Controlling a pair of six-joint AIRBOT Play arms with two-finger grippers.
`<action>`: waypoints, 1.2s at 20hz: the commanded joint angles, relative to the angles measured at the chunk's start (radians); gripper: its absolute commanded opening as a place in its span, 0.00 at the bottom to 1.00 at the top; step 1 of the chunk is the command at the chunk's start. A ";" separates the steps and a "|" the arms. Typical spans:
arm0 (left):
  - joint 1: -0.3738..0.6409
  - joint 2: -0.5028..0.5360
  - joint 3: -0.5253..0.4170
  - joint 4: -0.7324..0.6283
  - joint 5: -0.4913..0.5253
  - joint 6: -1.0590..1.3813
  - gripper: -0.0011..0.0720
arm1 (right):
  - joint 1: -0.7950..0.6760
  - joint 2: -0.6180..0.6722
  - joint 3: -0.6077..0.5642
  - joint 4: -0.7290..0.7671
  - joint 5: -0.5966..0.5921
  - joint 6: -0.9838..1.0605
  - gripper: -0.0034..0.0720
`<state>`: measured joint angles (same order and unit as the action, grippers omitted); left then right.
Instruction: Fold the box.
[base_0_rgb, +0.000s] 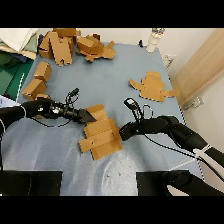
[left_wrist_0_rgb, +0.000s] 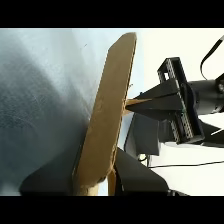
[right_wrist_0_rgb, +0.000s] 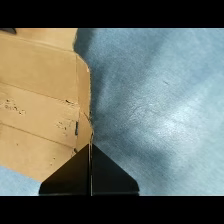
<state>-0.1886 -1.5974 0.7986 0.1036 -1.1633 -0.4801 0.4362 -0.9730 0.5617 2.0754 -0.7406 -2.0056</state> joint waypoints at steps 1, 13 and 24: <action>0.023 -0.001 0.000 -0.015 -0.015 0.001 0.33 | 0.000 0.000 0.000 0.000 0.000 0.001 0.05; 0.026 -0.003 0.000 0.039 -0.067 0.002 0.14 | 0.000 0.000 0.000 0.000 0.007 0.001 0.05; 0.010 -0.001 0.000 0.006 -0.062 0.180 0.03 | -0.026 0.011 0.034 -0.043 -0.006 0.130 0.38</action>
<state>-0.1673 -1.6001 0.7986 0.1242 -1.2209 -0.3851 0.4282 -0.9688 0.5751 2.0686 -0.7372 -1.9606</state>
